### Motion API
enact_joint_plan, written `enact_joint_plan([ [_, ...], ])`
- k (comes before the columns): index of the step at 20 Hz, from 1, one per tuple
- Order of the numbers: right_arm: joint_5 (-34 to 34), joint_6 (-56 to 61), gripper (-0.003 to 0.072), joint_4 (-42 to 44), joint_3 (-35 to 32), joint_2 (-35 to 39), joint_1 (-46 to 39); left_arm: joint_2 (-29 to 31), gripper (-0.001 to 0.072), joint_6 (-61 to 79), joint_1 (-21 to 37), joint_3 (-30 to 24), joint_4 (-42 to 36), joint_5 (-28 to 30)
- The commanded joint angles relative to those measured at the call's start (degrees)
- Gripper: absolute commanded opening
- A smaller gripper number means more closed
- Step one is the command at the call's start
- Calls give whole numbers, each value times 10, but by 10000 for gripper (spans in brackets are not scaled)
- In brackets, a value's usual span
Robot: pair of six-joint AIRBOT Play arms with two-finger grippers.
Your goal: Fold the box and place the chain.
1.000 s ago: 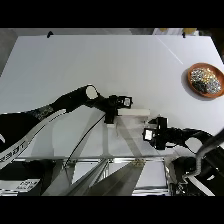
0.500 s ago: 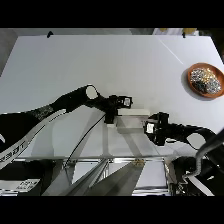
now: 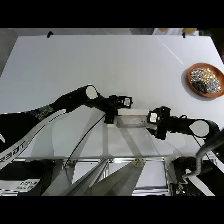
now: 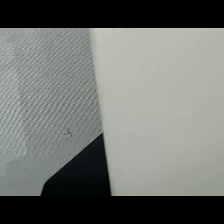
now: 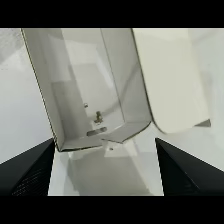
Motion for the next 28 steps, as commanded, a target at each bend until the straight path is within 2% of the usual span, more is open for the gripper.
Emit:
enact_joint_plan([
  [1,3,-92,685,66,11,-45,-20,0,11,0,0,0,0,0],
  [6,5,-152,684,112,12,-81,-58,0,11,0,0,0,0,0],
  [13,27,-212,681,171,12,-133,-62,0,11,0,0,0,0,0],
  [16,44,-224,671,171,12,-148,-61,0,11,0,0,0,0,0],
  [26,30,-224,633,171,12,-183,-32,0,11,0,0,0,0,0],
  [27,27,-224,607,171,12,-183,-32,0,11,0,0,0,0,0],
  [28,27,-224,523,171,12,-183,-32,0,11,0,0,0,0,0],
])
